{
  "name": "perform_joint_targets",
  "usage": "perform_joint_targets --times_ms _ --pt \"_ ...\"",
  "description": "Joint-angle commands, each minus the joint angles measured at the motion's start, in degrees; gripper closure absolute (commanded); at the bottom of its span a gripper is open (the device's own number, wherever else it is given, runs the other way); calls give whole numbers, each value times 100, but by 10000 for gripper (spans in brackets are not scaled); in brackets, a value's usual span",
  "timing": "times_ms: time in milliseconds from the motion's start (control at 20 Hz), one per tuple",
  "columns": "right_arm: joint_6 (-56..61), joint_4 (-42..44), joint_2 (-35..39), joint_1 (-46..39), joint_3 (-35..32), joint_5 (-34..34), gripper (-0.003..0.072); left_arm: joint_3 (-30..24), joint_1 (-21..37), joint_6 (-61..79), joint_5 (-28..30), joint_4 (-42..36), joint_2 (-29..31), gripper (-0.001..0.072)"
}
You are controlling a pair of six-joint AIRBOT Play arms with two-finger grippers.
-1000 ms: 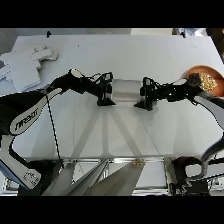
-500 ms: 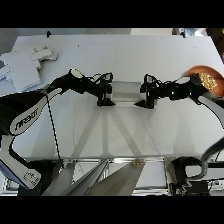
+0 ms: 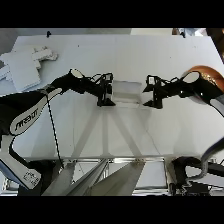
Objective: Fold the box and place the chain.
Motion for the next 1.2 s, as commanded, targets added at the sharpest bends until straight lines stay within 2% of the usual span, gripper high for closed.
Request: perform_joint_targets --times_ms 0,100,150,200,250,300,350,400,550,750,1000,1150 --pt "660 -540 442 2 4 35 31 0 2 -7 0 0 -4 143" --pt "866 -328 697 2 4 240 52 0 2 -7 2 0 -4 143" --pt "1045 -212 800 2 4 356 136 0 2 -7 2 0 -4 143" --pt "1252 -98 883 2 4 557 281 0 2 -7 0 0 -4 143" --pt "1355 9 920 2 4 763 343 0 2 -7 2 0 -4 143" --pt "1353 157 938 9 4 916 442 0 2 -7 2 0 -4 143" --pt "1355 350 935 11 4 935 585 0 2 -7 2 0 -4 143" --pt "1353 610 935 35 4 914 677 0 2 -7 2 0 -4 143" --pt "1377 1414 931 232 4 424 678 0 2 -7 2 0 -4 143" --pt "1668 1790 817 514 4 -962 682 0 2 -7 0 0 -4 143" --pt "1679 1821 -42 520 4 -1215 682 0 2 -7 2 0 -4 143" --pt "1679 2166 -535 520 4 -1956 682 0 2 -7 2 0 -4 143"
